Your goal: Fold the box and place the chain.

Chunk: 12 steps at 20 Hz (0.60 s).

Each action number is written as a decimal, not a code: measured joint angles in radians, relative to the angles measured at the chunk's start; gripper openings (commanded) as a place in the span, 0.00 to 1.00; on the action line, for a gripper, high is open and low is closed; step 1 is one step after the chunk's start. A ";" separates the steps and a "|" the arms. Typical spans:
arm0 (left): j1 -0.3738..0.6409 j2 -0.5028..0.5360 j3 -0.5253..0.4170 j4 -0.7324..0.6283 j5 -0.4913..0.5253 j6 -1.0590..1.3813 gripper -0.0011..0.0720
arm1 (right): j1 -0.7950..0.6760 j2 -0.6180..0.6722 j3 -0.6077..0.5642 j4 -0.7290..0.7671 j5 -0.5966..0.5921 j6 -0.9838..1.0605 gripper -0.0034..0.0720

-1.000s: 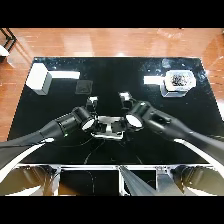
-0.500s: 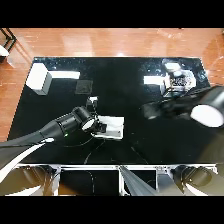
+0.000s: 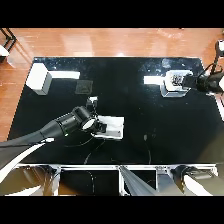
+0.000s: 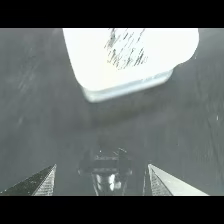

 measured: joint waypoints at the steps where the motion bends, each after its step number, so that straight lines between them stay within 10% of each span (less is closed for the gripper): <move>1: 0.000 0.000 0.000 -0.002 0.000 0.000 0.05 | -0.033 -0.044 0.013 0.012 -0.037 -0.020 0.97; 12: 0.000 0.000 0.000 -0.013 0.002 -0.001 0.05 | -0.142 -0.481 0.317 0.038 -0.130 -0.162 0.79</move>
